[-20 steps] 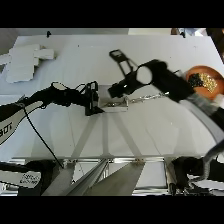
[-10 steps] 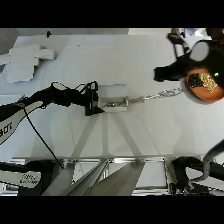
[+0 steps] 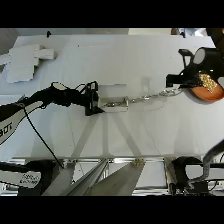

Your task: Fold the box and place the chain.

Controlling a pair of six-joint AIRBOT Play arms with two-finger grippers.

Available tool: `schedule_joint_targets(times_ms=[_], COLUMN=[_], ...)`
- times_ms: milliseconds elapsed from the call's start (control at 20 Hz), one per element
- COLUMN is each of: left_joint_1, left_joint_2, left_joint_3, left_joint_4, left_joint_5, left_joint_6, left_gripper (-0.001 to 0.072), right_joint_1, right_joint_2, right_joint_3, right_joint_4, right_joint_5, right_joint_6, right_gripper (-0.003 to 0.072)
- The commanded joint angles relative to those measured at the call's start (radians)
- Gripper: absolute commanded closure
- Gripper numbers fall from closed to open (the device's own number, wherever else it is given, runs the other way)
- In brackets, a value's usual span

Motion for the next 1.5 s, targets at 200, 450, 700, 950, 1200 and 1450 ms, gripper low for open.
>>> schedule_joint_targets(times_ms=[200, 450, 700, 950, 1200, 1450], left_joint_1=[0.0, 0.0, 0.0, 0.0, 0.0, 0.0], left_joint_2=[0.001, 0.001, 0.001, 0.001, 0.001, 0.001], left_joint_3=[0.001, 0.001, 0.001, 0.001, 0.001, 0.001], left_joint_4=[0.0, 0.0, 0.0, 0.0, 0.0, 0.0], left_joint_5=[0.0, 0.0, 0.0, 0.0, 0.0, 0.0], left_joint_6=[0.0, 0.0, 0.0, 0.0, 0.0, 0.0], left_gripper=[0.0144, 0.0144, 0.0144, 0.0144, 0.0144, 0.0144], right_joint_1=[0.04, 0.04, 0.04, 0.04, 0.106, 0.294], right_joint_2=[-0.099, -0.1, -0.092, -0.019, 0.119, 0.175], right_joint_3=[-0.036, -0.133, -0.138, -0.138, -0.138, -0.135], right_joint_4=[-0.016, -0.016, 0.003, 0.018, 0.03, 0.056], right_joint_5=[-0.097, -0.116, -0.105, -0.112, -0.121, -0.142], right_joint_6=[-0.079, -0.078, -0.068, -0.068, -0.072, -0.072], right_gripper=[-0.0008, 0.005, 0.061, 0.0668, 0.0668, 0.0668])
